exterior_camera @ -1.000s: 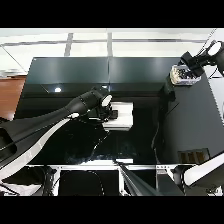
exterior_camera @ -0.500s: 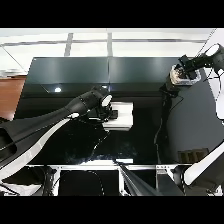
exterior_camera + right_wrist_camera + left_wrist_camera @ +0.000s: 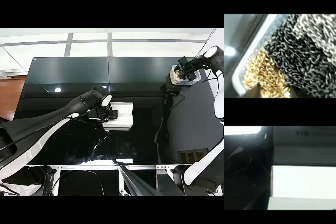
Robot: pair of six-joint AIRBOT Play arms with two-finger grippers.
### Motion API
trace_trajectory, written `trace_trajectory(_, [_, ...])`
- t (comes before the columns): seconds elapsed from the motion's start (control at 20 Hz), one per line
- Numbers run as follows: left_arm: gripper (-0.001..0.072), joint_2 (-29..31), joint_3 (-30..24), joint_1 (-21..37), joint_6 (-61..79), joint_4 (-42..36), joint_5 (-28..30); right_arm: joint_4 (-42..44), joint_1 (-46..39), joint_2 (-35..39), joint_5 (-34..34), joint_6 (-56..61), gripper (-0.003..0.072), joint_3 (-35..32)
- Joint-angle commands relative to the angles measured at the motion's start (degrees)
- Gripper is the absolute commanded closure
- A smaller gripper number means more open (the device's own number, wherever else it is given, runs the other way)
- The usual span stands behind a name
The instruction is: Fold the box and place the chain.
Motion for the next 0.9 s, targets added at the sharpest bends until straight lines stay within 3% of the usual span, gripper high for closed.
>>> trace_trajectory(0.0, [0.0682, 0.0, 0.0, 0.0, 0.0, -0.1, 0.0, 1.3, 0.7, -0.7, -0.1, -6.1, 0.0671, 0.3])
trace_trajectory(0.15, [0.0682, 0.0, 0.0, 0.0, 0.0, -0.1, 0.1, 2.3, 0.3, 2.8, 0.2, -12.7, 0.0671, 1.9])
trace_trajectory(0.4, [0.0682, 0.0, 0.0, 0.0, 0.0, -0.1, 0.1, 2.2, 0.1, 14.7, 2.0, -22.5, 0.0671, 1.9])
trace_trajectory(0.85, [0.0682, 0.0, 0.0, 0.0, 0.0, -0.7, 0.1, 4.9, 2.0, 33.3, 13.0, -32.6, 0.0671, 1.9])
